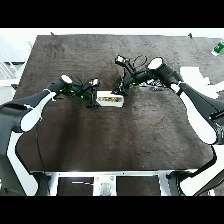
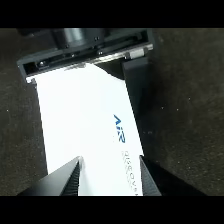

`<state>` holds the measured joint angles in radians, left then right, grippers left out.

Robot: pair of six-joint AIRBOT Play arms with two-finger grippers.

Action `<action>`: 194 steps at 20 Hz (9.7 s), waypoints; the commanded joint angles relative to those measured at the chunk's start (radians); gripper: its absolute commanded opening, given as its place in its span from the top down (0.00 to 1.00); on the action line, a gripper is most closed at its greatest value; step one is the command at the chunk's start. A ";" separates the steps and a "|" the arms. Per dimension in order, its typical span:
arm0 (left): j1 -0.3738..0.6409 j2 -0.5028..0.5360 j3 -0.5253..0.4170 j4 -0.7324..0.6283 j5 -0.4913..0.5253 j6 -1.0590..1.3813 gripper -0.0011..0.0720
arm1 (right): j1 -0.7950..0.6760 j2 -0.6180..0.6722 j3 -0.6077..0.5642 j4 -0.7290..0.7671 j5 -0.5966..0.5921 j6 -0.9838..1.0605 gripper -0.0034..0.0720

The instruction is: Fold the box and place the chain.

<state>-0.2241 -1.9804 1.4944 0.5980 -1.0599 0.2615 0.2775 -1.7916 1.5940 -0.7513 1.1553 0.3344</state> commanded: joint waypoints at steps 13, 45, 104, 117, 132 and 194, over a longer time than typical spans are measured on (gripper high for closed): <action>0.000 0.000 0.000 0.000 0.000 0.000 0.13 | 0.028 -0.025 0.000 -0.054 -0.002 -0.040 0.34; 0.000 0.000 0.000 0.000 0.001 0.000 0.13 | 0.045 -0.025 -0.047 -0.055 -0.089 -0.036 0.39; 0.000 0.000 0.000 0.000 0.002 0.001 0.13 | -0.029 0.731 -0.505 0.236 -0.317 0.109 0.95; 0.000 0.000 0.000 -0.030 -0.002 0.000 0.13 | -0.087 1.446 -1.414 0.220 -1.192 0.167 0.95; 0.135 0.181 0.000 -0.030 0.111 -0.219 0.97 | -0.087 1.447 -1.466 0.219 -1.192 0.167 0.95; 0.745 0.287 0.052 0.024 0.387 -0.612 0.97 | -0.087 1.444 -1.490 0.219 -1.192 0.212 0.94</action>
<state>0.5171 -1.7760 1.5455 0.7139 -0.5518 -0.4381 0.1913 -0.3470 0.1051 -0.5320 -0.0364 0.5468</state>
